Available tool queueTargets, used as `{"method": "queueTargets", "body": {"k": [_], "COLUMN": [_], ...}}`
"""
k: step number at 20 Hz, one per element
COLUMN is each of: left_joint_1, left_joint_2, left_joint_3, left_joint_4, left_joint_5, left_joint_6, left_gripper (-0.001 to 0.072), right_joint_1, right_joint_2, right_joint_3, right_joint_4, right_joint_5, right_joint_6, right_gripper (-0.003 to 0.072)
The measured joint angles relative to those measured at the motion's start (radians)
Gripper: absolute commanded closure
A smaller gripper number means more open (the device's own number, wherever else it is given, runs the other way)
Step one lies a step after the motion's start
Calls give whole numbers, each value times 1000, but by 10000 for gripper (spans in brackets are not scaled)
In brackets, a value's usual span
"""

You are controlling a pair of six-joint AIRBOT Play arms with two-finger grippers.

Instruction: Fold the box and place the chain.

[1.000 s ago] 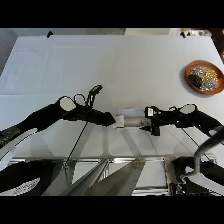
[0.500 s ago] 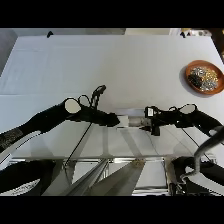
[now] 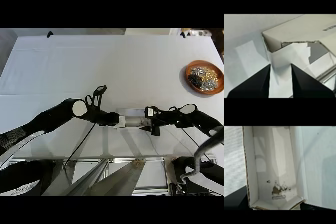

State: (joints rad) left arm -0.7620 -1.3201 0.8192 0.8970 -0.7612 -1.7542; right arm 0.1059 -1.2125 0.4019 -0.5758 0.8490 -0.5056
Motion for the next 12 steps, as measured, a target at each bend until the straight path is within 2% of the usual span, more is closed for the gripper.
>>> {"method": "queueTargets", "body": {"k": [12], "left_joint_1": [-79], "left_joint_2": [-94], "left_joint_3": [111], "left_joint_4": [193], "left_joint_5": [-53], "left_joint_6": [-248], "left_gripper": [433], "right_joint_1": [0], "right_joint_2": [0], "right_joint_3": [0], "right_joint_4": [0], "right_joint_5": [0], "right_joint_6": [0], "right_gripper": [387]}}
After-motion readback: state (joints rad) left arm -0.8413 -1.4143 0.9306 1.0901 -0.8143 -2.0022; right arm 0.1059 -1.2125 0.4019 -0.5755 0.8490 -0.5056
